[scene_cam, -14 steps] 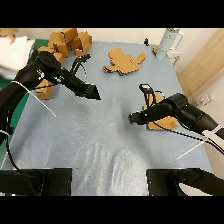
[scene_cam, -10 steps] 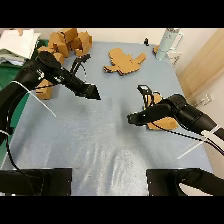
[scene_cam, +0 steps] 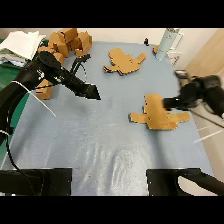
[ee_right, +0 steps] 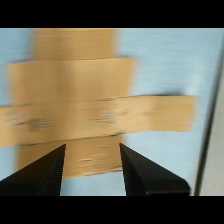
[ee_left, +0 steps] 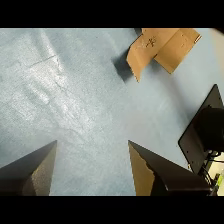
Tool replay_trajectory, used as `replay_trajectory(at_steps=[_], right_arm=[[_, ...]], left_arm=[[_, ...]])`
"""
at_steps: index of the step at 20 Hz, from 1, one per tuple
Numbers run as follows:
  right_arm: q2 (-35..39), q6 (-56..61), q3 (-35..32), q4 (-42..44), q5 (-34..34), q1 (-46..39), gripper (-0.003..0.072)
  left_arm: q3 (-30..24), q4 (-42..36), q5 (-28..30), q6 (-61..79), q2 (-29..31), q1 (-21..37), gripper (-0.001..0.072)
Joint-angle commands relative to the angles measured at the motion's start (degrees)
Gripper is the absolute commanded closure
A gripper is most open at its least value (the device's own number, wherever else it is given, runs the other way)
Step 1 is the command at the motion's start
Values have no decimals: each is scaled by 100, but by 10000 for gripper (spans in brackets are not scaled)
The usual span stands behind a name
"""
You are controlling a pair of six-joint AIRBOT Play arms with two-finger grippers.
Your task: Fold the box.
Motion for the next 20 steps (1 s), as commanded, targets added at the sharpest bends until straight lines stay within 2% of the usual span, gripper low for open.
replay_trajectory(at_steps=[1, 2, 4, 6, 7, 11, 17, 18, 19, 20], right_arm=[[-293, -1318, 221, -114, -26, -2039, 156], [-448, -1486, 234, 140, 234, -2579, 157], [-835, -2374, 352, 1445, 470, -3410, 160], [-1384, -3272, 664, 2898, 127, -3950, 161], [-1637, -3418, 852, 3145, -111, -4076, 161], [-2396, -3663, 1375, 3241, -706, -4122, 164], [-2747, -3814, 1397, 3314, -857, -4100, 184], [-2745, -3847, 1399, 3322, -903, -4083, 200], [-2745, -3910, 1399, 3412, -990, -4081, 303], [-2747, -3974, 1397, 3560, -1093, -4081, 349]], left_arm=[[7, -15, 223, 42, -4, 7, 35], [7, -15, 337, 42, -4, 13, 35], [7, -98, 643, 42, -4, -7, 35], [7, -317, 809, 37, -4, -9, 35], [7, -468, 813, 37, -4, -7, 35], [7, -741, 815, 37, -4, -20, 35], [7, -822, 791, 33, -4, -31, 35], [7, -820, 796, 33, -4, -31, 35], [7, -822, 793, 33, -4, -33, 35], [7, -820, 796, 33, -4, -42, 35]])
